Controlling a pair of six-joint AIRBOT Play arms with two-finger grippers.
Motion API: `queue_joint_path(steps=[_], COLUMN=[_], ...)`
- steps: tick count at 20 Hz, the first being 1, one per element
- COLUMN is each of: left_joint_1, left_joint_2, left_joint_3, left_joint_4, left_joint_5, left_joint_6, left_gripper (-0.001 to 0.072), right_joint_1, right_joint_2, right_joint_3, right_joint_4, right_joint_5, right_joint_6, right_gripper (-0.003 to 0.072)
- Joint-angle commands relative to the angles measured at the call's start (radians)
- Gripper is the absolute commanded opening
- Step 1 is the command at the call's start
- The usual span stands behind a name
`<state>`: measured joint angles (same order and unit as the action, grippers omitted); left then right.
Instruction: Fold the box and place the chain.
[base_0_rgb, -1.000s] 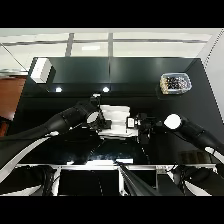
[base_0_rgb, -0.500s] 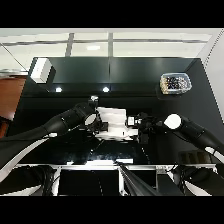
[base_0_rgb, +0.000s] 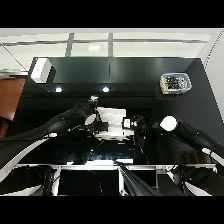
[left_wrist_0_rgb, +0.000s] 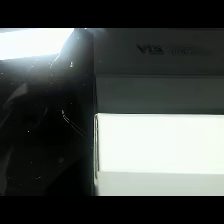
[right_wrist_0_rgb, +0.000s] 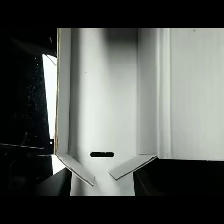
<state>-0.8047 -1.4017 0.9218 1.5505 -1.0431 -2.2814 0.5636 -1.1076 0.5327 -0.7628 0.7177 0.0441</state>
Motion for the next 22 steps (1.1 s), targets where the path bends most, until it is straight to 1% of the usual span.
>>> queue_joint_path(steps=[1,4,5,6,8,15,17,22], left_joint_1=[0.001,0.001,0.001,0.001,0.001,0.001,0.001,0.001], left_joint_2=[-0.001,-0.001,-0.001,-0.001,-0.001,-0.001,-0.001,-0.002], left_joint_3=[0.0,0.0,0.0,0.0,0.0,0.0,0.0,0.0], left_joint_4=[0.001,0.001,0.001,0.001,0.001,0.001,0.0,0.0], left_joint_5=[-0.001,-0.001,-0.001,-0.001,-0.001,-0.001,-0.001,-0.001], left_joint_6=[0.0,0.0,0.0,0.0,0.0,0.0,0.0,0.0], left_gripper=[0.0032,0.0032,0.0031,0.0032,0.0032,0.0031,0.0032,0.0031], right_joint_1=[0.012,0.013,0.016,0.024,0.04,0.131,0.136,0.136], right_joint_2=[-0.005,-0.005,-0.006,-0.006,-0.008,-0.038,-0.051,-0.051], right_joint_3=[0.001,0.001,0.001,0.001,0.001,0.001,0.001,0.001], right_joint_4=[0.003,0.006,0.011,0.012,0.013,0.021,0.053,0.053], right_joint_5=[-0.024,-0.043,-0.043,-0.043,-0.059,-0.21,-0.217,-0.217], right_joint_6=[0.006,0.032,0.033,0.036,0.064,0.18,0.181,0.181], right_gripper=[0.0345,0.034,0.0297,0.0234,0.0233,0.0233,0.0233,0.0236])
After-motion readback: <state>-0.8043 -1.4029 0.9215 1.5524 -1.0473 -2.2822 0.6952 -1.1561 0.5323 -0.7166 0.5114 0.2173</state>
